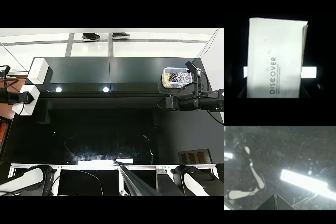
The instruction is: Fold the box and place the chain.
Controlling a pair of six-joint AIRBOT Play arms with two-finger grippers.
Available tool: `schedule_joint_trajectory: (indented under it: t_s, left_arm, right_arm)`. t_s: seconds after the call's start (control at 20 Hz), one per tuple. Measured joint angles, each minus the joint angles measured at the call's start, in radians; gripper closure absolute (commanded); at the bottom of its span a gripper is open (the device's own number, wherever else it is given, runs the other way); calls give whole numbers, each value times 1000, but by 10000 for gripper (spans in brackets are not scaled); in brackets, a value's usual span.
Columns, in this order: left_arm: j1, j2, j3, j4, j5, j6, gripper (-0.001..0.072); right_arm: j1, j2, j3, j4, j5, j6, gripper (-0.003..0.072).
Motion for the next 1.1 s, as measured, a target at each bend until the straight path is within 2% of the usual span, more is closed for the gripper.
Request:
schedule_joint_trajectory:
  t_s: [0.1,0.35,0.4,0.45,0.65,0.75,0.85,0.9,0.95,1.0,1.05,1.1]
  left_arm:
    - [-1,-91,86,-7,27,-4,405]
    - [-16,-281,261,-45,19,-8,391]
    - [-21,-306,280,-53,24,-8,230]
    - [-25,-327,296,-60,37,-8,-4]
    - [-37,-366,337,-56,66,-14,-1]
    - [-39,-360,372,-32,6,-39,-1]
    - [-40,-331,408,-6,-101,-81,3]
    - [-40,-308,422,8,-171,-113,42]
    - [-40,-282,432,19,-236,-147,239]
    - [-41,-249,439,26,-302,-186,505]
    - [-43,-216,443,30,-364,-217,681]
    - [-46,-175,440,35,-425,-241,683]
  right_arm:
    - [0,0,0,0,0,11,669]
    - [0,0,0,0,-4,35,669]
    - [0,0,0,-1,-6,40,669]
    - [0,0,0,-2,-7,43,669]
    - [0,0,0,-3,-5,58,669]
    - [0,0,0,-3,2,62,669]
    - [0,0,0,-4,6,65,669]
    - [-1,0,0,-4,7,65,668]
    - [-5,0,0,-4,9,66,669]
    - [-12,0,0,-3,11,67,669]
    - [-23,1,0,-4,19,68,671]
    - [-38,5,0,-11,25,68,674]
